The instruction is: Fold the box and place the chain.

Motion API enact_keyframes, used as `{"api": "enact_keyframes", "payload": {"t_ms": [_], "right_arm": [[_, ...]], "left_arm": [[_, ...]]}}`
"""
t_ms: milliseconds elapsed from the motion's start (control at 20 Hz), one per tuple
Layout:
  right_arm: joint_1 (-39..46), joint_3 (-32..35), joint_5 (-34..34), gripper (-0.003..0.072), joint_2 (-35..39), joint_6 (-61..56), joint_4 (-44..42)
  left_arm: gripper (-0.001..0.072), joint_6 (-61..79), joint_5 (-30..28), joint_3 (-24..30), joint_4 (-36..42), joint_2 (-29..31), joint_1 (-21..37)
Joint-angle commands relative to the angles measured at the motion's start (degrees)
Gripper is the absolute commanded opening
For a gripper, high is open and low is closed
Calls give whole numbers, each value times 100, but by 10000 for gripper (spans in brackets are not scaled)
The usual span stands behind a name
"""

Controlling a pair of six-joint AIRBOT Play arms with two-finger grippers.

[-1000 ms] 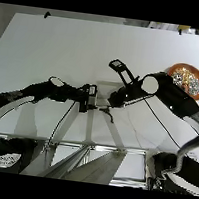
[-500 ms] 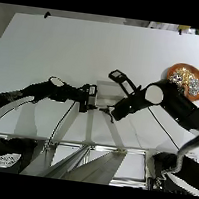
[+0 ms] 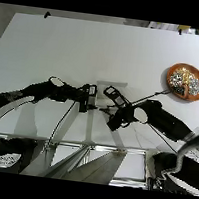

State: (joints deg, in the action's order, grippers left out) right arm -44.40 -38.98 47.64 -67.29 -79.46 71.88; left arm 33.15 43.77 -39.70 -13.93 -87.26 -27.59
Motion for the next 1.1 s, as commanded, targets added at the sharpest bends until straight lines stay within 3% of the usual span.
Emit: {"api": "enact_keyframes", "payload": {"t_ms": [0,150,550,750,1050], "right_arm": [[-66,105,-227,293,-234,-330,282],[-66,105,-278,218,-330,-328,291],[-122,105,-337,215,-485,-326,79],[-337,105,-402,21,-487,-326,103],[-337,44,151,20,-125,-323,186]], "left_arm": [[11,2,2,-2,-2,4,0],[11,2,9,-2,-2,4,0],[11,2,15,-2,0,4,0],[11,2,17,-2,-2,4,0],[11,2,17,-2,-2,4,0]]}}
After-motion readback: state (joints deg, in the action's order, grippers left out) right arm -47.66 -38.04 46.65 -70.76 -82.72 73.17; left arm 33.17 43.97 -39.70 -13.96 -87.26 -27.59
